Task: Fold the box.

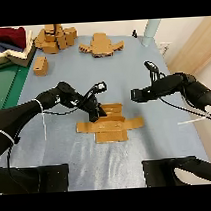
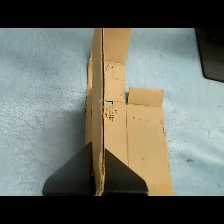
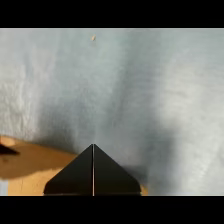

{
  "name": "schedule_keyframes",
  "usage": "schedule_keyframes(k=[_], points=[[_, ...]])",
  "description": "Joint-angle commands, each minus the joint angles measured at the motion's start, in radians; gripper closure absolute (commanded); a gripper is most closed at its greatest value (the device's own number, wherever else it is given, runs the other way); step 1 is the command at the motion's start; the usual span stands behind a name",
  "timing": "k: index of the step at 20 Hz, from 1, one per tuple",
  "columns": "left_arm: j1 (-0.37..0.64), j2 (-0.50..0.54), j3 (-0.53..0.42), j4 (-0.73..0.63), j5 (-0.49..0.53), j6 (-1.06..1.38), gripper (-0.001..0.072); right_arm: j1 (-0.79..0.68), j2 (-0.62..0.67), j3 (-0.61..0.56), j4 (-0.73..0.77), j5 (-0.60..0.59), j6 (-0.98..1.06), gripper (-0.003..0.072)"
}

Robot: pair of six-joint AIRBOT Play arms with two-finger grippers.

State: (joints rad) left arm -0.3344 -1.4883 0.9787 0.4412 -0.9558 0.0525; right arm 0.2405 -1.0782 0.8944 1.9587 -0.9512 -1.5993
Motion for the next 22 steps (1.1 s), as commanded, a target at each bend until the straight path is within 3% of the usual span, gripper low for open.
schedule_keyframes(k=[1, 3, 6, 9, 10, 11, 12, 14, 18, 22], points=[[-0.001, -0.002, 0.001, 0.007, 0.005, 0.0, 0.0698, 0.05, 0.069, 0.0, -0.068, -0.153, -0.007, 0.0683], [-0.001, -0.002, 0.001, 0.007, 0.005, 0.0, 0.0699, 0.127, 0.139, -0.005, -0.09, -0.229, 0.005, 0.0683], [-0.001, -0.002, 0.001, 0.007, 0.004, 0.0, 0.0698, 0.328, 0.248, -0.085, -0.129, -0.236, 0.022, 0.0683], [-0.002, -0.002, 0.001, 0.007, 0.005, 0.0, 0.0699, 0.594, 0.313, -0.224, -0.287, -0.141, 0.025, 0.0681], [-0.002, -0.002, 0.001, 0.007, 0.005, 0.0, 0.0698, 0.686, 0.318, -0.275, -0.354, -0.093, 0.018, 0.0646], [-0.002, -0.002, 0.001, 0.007, 0.005, 0.0, 0.0699, 0.755, 0.314, -0.319, -0.417, -0.041, -0.009, 0.0358], [-0.002, -0.002, 0.001, 0.007, 0.005, 0.0, 0.0699, 0.808, 0.299, -0.364, -0.491, 0.033, -0.032, 0.0019], [-0.002, -0.002, 0.001, 0.007, 0.004, 0.0, 0.0698, 0.849, 0.246, -0.411, -0.617, 0.13, -0.04, 0.0002], [-0.002, -0.002, 0.001, 0.007, 0.005, 0.0, 0.0699, 0.85, 0.113, -0.412, -0.769, 0.212, -0.039, 0.0003], [-0.002, -0.002, 0.001, 0.007, 0.005, 0.0, 0.0698, 0.85, 0.064, -0.411, -0.824, 0.252, -0.039, 0.0017]])
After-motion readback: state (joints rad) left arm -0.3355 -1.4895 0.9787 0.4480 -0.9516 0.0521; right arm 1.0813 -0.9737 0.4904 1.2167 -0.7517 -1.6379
